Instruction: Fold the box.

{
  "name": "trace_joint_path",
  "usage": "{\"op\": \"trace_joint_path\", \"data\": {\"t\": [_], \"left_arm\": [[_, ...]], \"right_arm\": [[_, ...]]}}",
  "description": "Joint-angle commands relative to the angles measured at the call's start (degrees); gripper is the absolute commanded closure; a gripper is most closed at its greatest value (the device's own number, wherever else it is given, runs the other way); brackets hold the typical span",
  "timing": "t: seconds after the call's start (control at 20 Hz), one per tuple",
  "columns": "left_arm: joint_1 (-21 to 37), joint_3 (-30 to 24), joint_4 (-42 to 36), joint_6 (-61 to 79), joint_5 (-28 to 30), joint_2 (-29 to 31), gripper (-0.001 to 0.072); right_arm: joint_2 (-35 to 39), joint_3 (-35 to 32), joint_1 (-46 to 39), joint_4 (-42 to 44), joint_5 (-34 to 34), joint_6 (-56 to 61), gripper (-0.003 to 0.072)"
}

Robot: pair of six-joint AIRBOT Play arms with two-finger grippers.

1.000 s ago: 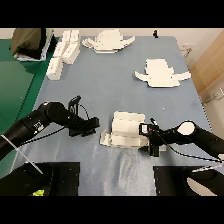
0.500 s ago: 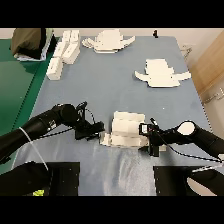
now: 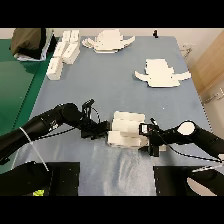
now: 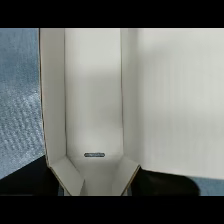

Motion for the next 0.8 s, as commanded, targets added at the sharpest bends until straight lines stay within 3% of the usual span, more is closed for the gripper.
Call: {"op": "trace_joint_path", "data": {"t": [0.0, 0.25, 0.7, 0.75], "left_arm": [[-0.11, 0.35, -0.26, 0.57, 0.76, 0.46, 0.0279], [-1.66, 0.37, -2.67, 2.21, 4.39, -0.61, 0.0278], [-4.52, 0.35, -2.38, 2.23, 4.42, -0.61, 0.0279], [-4.81, 0.35, -2.29, 1.42, 4.48, -0.61, 0.0319]], "right_arm": [[0.02, 0.04, -0.02, 0.00, 0.02, 0.00, 0.0243], [0.02, 0.02, -0.02, 0.00, 0.02, 0.00, 0.0242], [0.02, 0.04, -0.02, 0.00, 0.02, 0.00, 0.0243], [0.02, 0.02, -0.02, 0.00, 0.02, 0.00, 0.0242]]}}
